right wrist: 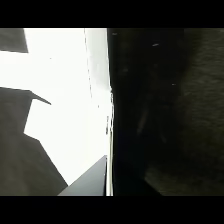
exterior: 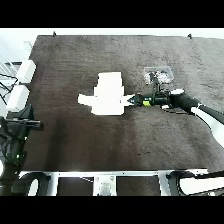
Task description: Fold the box and place the chain.
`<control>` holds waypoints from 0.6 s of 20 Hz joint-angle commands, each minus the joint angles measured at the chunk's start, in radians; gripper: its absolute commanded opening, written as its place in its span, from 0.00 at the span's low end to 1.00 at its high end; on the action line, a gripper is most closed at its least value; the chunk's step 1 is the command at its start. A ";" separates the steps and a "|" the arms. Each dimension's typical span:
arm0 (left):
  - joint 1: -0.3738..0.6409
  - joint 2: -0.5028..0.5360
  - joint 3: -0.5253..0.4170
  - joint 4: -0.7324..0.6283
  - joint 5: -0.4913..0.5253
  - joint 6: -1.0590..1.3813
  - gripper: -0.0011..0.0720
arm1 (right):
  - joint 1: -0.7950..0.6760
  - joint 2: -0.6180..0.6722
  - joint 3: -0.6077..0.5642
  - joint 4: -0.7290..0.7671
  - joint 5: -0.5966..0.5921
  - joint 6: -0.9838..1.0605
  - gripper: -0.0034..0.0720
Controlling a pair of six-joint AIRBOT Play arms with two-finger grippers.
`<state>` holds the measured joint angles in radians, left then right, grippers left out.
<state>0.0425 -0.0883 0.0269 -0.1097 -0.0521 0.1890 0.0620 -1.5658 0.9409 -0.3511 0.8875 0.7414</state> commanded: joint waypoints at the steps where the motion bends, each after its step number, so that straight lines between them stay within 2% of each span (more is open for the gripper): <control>1: 0.000 0.001 0.000 0.000 -0.062 -0.001 0.04 | 0.006 -0.001 0.007 -0.027 -0.043 -0.029 0.06; 6: 0.000 0.001 0.000 0.000 -0.126 -0.001 0.04 | 0.006 -0.001 0.015 -0.027 -0.062 -0.049 0.06; 7: 0.000 0.001 0.000 0.001 -0.143 0.003 0.30 | 0.006 -0.001 0.015 -0.027 -0.062 -0.050 0.06; 8: 0.000 0.001 0.000 0.001 -0.163 0.005 1.00 | 0.006 -0.001 0.015 -0.027 -0.062 -0.050 0.06; 9: 0.000 0.001 0.000 0.000 -0.169 0.002 0.90 | 0.006 -0.001 0.015 -0.028 -0.062 -0.050 0.06; 12: 0.000 0.001 0.000 0.000 -0.218 0.000 0.90 | 0.006 -0.002 0.015 -0.027 -0.061 -0.050 0.06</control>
